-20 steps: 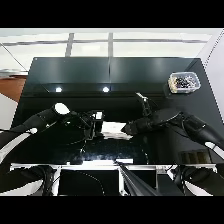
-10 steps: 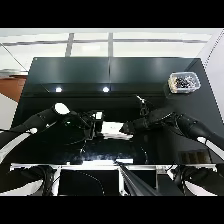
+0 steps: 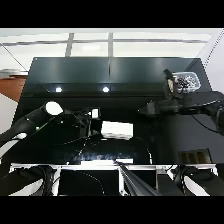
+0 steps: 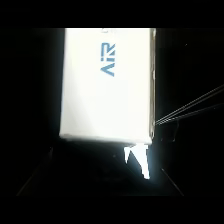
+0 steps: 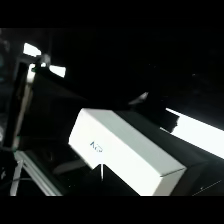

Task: Fold the box and place the chain.

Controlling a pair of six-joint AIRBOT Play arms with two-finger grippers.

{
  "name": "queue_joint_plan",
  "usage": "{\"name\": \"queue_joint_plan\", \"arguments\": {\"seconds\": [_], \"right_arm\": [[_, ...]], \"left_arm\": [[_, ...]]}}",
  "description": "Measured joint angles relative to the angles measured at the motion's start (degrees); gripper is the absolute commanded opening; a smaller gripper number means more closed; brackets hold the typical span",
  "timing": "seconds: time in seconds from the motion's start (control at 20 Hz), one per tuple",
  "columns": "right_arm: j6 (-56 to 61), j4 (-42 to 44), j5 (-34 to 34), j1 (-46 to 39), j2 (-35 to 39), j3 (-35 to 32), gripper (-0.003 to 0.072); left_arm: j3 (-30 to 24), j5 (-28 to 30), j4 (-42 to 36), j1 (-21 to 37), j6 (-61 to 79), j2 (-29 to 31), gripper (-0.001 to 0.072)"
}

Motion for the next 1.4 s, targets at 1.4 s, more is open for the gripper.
{"name": "queue_joint_plan", "arguments": {"seconds": [1.4], "right_arm": [[0.2,-4.3,0.8,-4.9,1.4,0.4,0.0023]], "left_arm": [[11.4,1.9,-5.2,-13.5,-11.5,-10.4,0.0713]]}}
